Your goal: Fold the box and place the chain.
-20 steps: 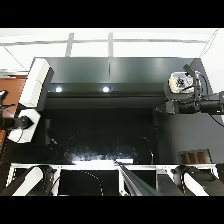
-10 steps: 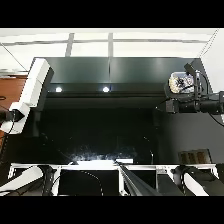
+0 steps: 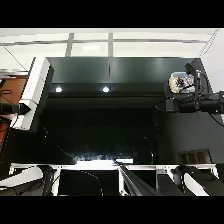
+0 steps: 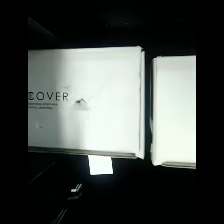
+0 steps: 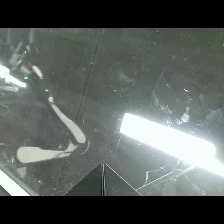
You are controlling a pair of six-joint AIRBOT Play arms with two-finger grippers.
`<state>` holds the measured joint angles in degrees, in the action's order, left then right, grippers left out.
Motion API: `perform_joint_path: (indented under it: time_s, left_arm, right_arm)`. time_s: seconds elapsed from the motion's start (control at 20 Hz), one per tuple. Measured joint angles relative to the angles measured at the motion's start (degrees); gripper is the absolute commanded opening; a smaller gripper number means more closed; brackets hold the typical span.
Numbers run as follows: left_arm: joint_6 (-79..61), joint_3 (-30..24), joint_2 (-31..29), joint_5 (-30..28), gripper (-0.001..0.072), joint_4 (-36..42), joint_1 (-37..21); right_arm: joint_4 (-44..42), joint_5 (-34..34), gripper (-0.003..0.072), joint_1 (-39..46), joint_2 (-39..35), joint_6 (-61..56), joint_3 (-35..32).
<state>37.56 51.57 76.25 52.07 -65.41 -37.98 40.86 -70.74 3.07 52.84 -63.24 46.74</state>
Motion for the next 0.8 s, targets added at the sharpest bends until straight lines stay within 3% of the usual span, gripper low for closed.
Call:
perform_joint_path:
  time_s: [0.2,0.25,0.3,0.35,0.6,0.8]
  left_arm:
    - [5.92,3.91,-4.07,4.42,0.0710,-0.52,0.76]
    - [8.22,4.90,-5.44,5.64,0.0622,-0.66,1.27]
    - [10.88,5.95,-7.10,6.84,0.0212,-0.74,2.05]
    - [13.33,6.84,-8.76,8.26,0.0028,-1.25,3.06]
    - [22.60,7.17,-20.02,11.21,0.0025,-3.69,10.56]
    - [26.95,-2.99,-33.51,6.43,0.0025,-3.26,20.11]
  right_arm:
    - [-0.13,1.01,0.0015,-1.62,-0.02,-0.07,0.04]
    - [-0.11,1.66,0.0014,-2.45,0.00,-0.04,0.07]
    - [0.00,2.14,0.0014,-3.30,0.00,-0.02,0.15]
    - [0.13,2.51,0.0014,-4.09,-0.09,-0.15,0.24]
    - [12.35,8.04,0.0013,-9.31,-5.38,-10.99,-0.61]
    - [22.67,21.94,0.0014,-15.56,-13.99,-22.43,-5.97]
